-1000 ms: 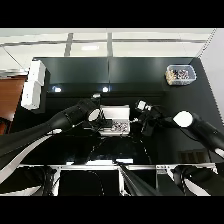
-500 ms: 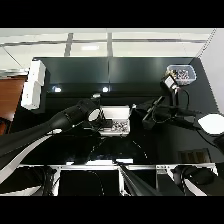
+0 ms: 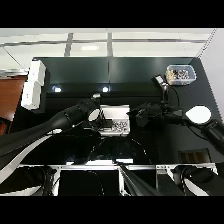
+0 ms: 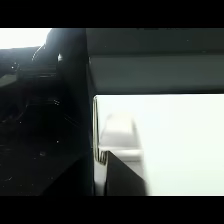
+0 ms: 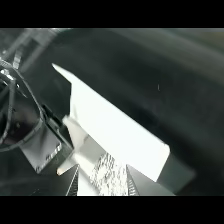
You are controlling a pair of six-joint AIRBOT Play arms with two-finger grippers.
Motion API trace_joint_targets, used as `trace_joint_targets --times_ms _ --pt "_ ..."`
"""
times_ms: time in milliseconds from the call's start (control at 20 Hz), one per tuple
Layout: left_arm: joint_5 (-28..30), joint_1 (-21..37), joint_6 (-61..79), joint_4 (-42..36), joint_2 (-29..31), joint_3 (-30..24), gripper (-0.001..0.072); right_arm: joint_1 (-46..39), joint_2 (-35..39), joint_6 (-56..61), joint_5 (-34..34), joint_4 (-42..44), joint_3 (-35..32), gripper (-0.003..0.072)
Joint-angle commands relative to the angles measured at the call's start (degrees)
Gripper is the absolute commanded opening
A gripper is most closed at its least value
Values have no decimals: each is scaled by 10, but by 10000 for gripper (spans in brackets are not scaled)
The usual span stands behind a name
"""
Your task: Fold the box and place the chain.
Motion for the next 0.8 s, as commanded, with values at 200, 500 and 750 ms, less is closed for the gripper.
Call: trace_joint_targets --times_ms 200,500,750 --pt "6 0 0 0 0 0 30 -59 -6 176 209 -60 -8 354" --pt "20 0 3 0 0 0 28 -22 -7 251 145 -56 -39 354" --pt "10 0 3 7 0 0 28 -12 -7 254 102 -51 -39 353"
